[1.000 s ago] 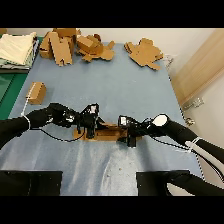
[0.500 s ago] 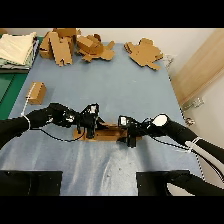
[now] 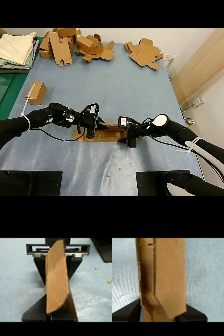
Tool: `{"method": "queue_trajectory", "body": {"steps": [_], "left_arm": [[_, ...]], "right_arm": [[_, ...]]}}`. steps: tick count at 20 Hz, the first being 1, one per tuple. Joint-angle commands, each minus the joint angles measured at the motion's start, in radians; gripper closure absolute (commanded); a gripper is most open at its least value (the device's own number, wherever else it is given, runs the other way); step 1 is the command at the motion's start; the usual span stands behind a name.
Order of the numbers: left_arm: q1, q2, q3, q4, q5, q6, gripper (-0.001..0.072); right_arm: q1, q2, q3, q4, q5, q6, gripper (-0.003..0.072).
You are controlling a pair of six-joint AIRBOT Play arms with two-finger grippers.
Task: Fold the box.
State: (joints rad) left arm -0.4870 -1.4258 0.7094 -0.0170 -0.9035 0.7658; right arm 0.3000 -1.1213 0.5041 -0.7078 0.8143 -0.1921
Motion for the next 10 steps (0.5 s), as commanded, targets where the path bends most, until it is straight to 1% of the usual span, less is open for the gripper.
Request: {"method": "queue_trajectory", "body": {"steps": [1,5,8,10], "left_arm": [[0.001,0.0,0.0,0.002,0.002,-0.001,0.0696],[0.001,0.0,0.0,0.002,0.002,-0.001,0.0696],[0.001,0.0,0.0,0.002,0.002,-0.001,0.0696],[0.0,0.0,0.0,0.002,0.002,-0.001,0.0696]], "right_arm": [[0.001,0.001,0.001,0.005,-0.001,0.001,0.013],[0.001,0.001,0.002,0.024,0.0,0.0,0.013],[0.033,0.001,0.001,0.024,-0.002,0.001,0.013],[0.064,0.001,0.001,-0.01,-0.016,0.0,0.013]]}}
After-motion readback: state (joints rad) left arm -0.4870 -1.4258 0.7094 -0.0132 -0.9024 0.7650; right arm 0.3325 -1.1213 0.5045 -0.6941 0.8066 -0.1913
